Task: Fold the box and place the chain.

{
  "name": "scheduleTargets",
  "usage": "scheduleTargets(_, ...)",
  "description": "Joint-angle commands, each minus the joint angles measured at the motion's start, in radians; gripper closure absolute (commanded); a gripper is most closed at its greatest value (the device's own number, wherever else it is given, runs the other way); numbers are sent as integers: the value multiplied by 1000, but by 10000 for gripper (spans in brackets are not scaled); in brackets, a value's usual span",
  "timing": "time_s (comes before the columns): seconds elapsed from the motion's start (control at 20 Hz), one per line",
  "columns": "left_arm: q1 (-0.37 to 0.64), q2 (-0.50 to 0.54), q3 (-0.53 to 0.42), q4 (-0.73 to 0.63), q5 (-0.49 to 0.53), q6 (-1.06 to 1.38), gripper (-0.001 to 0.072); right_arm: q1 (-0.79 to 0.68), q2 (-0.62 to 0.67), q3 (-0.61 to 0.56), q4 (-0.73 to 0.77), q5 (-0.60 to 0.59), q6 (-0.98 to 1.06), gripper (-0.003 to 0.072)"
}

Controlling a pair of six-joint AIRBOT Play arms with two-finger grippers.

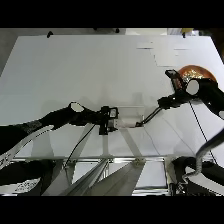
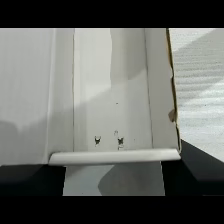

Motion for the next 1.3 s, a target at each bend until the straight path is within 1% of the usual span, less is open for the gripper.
scheduleTargets(0.0, 0, 0, 1, 0, 0, 0, 502, 1, -43, 1, 2, -14, 1, 436)
scheduleTargets(0.15, 0, 0, 1, 0, 0, 0, 502, 1, -97, 1, 2, -14, 6, 438)
scheduleTargets(0.25, 0, 0, 1, 0, 0, 0, 502, 1, -113, 1, -3, -17, 26, 441)
scheduleTargets(0.3, 0, 0, 1, 0, 0, 0, 502, 1, -121, 1, -3, -18, 26, 467)
scheduleTargets(0.55, 0, 0, 1, 0, 0, 0, 502, 1, -149, 1, -3, -19, 27, 470)
scheduleTargets(0.65, 0, 0, 1, 0, 0, 0, 502, 1, -150, 1, -2, -25, 28, 509)
scheduleTargets(0.75, 0, 0, 1, 0, 0, 0, 502, 1, -150, 1, -3, -29, 28, 518)
scheduleTargets(0.85, 0, 0, 1, 0, 0, 0, 502, 1, -150, 1, -3, -29, 27, 594)
scheduleTargets(0.95, 0, 0, 1, 0, 0, 0, 502, 1, -150, 1, -3, -29, 26, 649)
scheduleTargets(1.0, 0, 0, 1, 0, 0, 0, 502, 1, -150, 1, -3, -29, 26, 651)
scheduleTargets(1.05, 0, 0, 1, 0, 0, 0, 502, 1, -150, 1, -3, -28, 24, 670)
scheduleTargets(1.25, 0, 0, 1, 0, 0, 0, 502, 1, -126, 1, -3, 24, 14, 670)
